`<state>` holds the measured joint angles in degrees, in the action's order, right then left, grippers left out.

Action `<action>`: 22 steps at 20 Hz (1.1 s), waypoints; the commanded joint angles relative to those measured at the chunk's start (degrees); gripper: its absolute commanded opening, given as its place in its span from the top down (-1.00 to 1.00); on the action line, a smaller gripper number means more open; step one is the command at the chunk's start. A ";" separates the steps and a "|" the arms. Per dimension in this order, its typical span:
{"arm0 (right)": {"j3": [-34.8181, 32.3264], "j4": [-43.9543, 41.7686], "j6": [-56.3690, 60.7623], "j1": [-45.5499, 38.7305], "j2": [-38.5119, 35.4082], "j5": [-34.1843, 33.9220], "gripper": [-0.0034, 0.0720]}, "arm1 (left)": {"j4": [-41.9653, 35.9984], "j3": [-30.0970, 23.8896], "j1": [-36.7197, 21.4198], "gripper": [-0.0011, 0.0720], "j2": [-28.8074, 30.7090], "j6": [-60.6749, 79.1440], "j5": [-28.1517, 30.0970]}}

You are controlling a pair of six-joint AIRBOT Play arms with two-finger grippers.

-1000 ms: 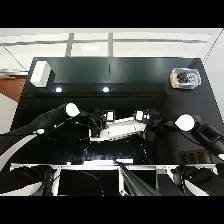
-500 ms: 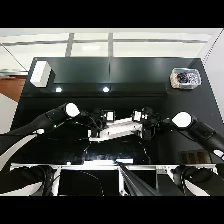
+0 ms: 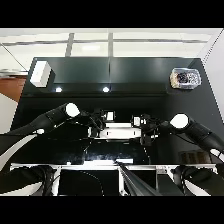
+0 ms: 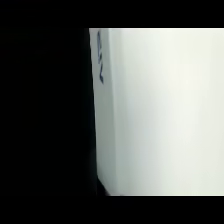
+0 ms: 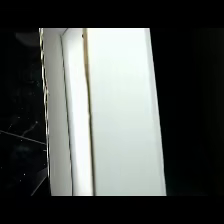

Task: Fold the box and place the chain.

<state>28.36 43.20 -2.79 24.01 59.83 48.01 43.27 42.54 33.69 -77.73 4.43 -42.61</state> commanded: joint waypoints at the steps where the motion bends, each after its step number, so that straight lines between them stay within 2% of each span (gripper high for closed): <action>1: -0.31 0.96 -0.11 -0.02 1.46 -0.35 -0.94 | -0.04 0.07 0.04 0.89 0.02 -0.11 0.15; 9: -0.31 0.59 -0.92 -3.41 3.21 -2.36 -0.94 | -0.04 0.07 0.04 0.89 0.02 -0.11 0.15; 15: -0.31 -7.02 -9.22 -3.89 5.64 -1.62 -0.94 | -0.37 0.07 0.04 0.88 0.02 -0.11 0.15; 22: -0.66 -6.97 -9.27 -3.89 6.56 -0.44 -0.94 | -0.37 0.07 0.04 0.89 0.02 -0.11 0.20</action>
<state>27.99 36.64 -11.44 20.12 65.95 46.94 42.89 42.54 33.69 -77.73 4.29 -42.44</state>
